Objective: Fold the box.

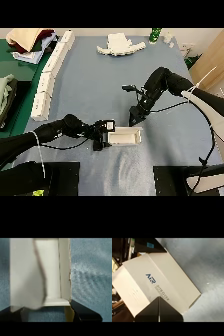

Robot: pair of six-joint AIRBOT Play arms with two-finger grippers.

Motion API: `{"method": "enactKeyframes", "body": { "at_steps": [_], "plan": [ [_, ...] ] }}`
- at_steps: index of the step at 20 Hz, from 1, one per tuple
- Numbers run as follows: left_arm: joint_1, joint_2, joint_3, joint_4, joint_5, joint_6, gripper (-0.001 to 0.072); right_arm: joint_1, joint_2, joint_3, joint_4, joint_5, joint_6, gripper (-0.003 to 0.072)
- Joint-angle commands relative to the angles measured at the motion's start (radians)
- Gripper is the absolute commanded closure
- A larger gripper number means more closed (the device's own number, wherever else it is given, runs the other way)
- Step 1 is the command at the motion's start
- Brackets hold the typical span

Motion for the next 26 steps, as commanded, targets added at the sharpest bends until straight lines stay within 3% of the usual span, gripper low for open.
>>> {"method": "enactKeyframes", "body": {
  "at_steps": [1, 13, 19, 24, 25, 26],
  "plan": [
    [0.0, 0.0, 0.0, 0.0, 0.0, 0.0, 0.0184, 0.071, 0.068, -0.022, -0.057, 0.102, -0.059, 0.0683],
    [0.0, 0.0, 0.0, 0.0, 0.0, 0.0, 0.0185, 0.444, 0.504, -0.475, -0.294, 0.925, -0.122, 0.0683],
    [0.0, 0.0, 0.0, 0.0, 0.0, 0.0, 0.0184, 0.589, 0.651, -0.664, -0.399, 1.114, -0.122, 0.0682],
    [0.0, 0.0, 0.0, 0.0, 0.0, 0.0, 0.0184, 0.62, 0.673, -0.673, -0.499, 1.127, -0.129, 0.0681],
    [0.0, 0.0, 0.0, 0.0, 0.0, 0.0, 0.0184, 0.621, 0.673, -0.673, -0.511, 1.125, -0.142, 0.0611],
    [0.0, 0.0, 0.0, 0.0, 0.0, 0.0, 0.0184, 0.621, 0.673, -0.673, -0.513, 1.122, -0.163, 0.0452]
  ]
}}
